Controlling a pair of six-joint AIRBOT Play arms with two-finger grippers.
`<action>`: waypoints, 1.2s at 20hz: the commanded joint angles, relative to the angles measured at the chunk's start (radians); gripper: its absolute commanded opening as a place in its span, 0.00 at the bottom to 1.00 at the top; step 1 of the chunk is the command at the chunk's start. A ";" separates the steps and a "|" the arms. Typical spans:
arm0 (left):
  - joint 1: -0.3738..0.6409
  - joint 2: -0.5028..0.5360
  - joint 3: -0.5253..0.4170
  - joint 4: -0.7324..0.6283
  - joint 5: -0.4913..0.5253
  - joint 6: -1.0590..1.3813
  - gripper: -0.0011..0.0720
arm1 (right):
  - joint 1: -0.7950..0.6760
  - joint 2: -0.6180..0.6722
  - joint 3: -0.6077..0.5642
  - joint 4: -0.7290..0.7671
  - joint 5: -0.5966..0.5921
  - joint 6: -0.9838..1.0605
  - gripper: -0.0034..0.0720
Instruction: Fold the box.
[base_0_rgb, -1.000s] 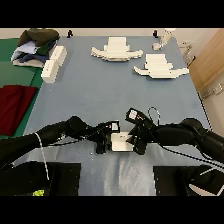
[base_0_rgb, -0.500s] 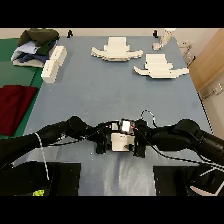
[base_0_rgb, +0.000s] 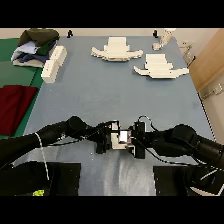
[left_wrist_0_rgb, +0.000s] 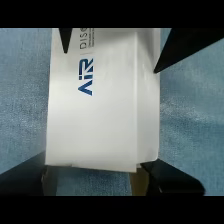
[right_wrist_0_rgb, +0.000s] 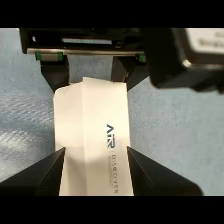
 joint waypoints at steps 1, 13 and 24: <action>0.000 0.000 0.000 0.000 -0.001 0.000 0.72 | 0.003 -0.001 -0.008 -0.063 0.049 -0.001 0.82; 0.000 0.000 0.000 0.000 -0.001 0.000 0.72 | 0.009 0.072 -0.007 -0.115 0.088 -0.001 0.82; 0.000 0.000 0.000 0.000 -0.001 0.000 0.72 | 0.006 0.010 -0.008 -0.035 0.100 -0.002 0.58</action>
